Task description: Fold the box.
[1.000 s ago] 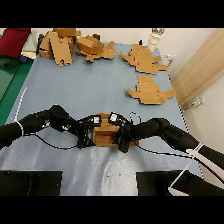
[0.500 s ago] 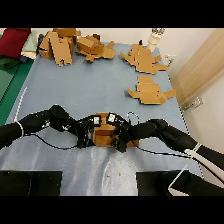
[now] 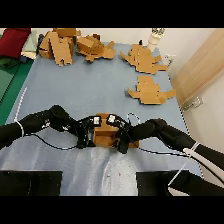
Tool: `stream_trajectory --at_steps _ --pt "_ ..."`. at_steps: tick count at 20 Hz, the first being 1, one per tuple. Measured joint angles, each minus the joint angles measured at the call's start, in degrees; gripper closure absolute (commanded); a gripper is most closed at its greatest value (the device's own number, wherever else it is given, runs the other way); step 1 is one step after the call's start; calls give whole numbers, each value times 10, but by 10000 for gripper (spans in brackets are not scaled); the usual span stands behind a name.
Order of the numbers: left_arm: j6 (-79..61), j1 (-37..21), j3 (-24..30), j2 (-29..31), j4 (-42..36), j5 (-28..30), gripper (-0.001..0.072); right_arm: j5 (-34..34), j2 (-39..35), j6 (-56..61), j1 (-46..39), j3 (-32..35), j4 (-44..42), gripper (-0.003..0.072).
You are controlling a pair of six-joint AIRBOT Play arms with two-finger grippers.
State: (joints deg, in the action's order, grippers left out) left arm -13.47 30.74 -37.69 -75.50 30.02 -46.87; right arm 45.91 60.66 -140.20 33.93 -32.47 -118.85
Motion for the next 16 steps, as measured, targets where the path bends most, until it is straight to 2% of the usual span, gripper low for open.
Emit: stream_trajectory --at_steps 1,2,3,4,5,6,10,13,16 --pt "0 0 0 0 0 0 270 3 -5 20 0 0 12 349" --pt "1 0 0 0 0 0 270 5 -12 37 0 -1 24 355" --pt "1 0 0 0 0 0 270 6 -21 54 0 -1 39 490" --pt "1 0 0 0 -1 0 270 8 -33 72 0 -1 49 544" --pt "1 0 0 0 -1 0 270 8 -46 95 0 -1 62 630" --pt "1 0 0 0 -1 0 270 9 -61 124 -1 -2 81 666" --pt "1 0 0 0 -1 1 270 47 -124 283 -26 -1 206 683" --pt "1 0 0 0 -1 2 270 85 -175 452 -82 9 318 683" --pt "0 0 0 0 -1 2 270 103 -199 569 -144 33 330 683"
